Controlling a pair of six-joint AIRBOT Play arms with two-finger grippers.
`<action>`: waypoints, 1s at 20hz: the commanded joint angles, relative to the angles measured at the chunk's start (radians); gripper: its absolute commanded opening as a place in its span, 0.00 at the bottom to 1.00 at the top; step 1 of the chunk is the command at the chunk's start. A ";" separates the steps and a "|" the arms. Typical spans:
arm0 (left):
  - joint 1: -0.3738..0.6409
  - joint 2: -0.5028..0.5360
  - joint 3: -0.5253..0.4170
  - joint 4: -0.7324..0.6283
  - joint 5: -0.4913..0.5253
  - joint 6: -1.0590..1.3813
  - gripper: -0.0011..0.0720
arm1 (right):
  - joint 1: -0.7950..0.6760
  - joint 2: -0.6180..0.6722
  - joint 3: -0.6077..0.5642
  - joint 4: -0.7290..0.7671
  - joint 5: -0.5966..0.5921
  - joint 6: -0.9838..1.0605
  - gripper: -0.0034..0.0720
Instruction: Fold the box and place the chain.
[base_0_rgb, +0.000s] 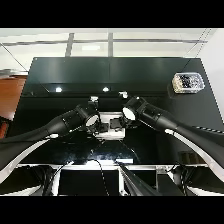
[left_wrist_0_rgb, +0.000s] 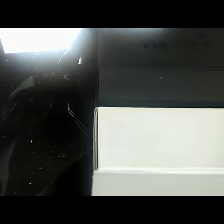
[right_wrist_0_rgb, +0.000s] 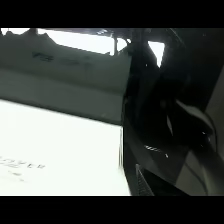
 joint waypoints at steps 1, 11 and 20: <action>0.000 0.000 0.000 0.000 -0.005 0.000 0.06 | 0.000 0.082 0.018 -0.035 0.106 -0.130 0.71; 0.000 0.000 0.000 0.000 -0.001 -0.001 0.06 | -0.287 0.463 0.017 -0.466 0.230 -0.224 0.71; 0.000 0.000 0.000 -0.013 -0.013 0.000 0.06 | -0.885 0.286 0.014 -0.201 -0.203 -0.245 0.99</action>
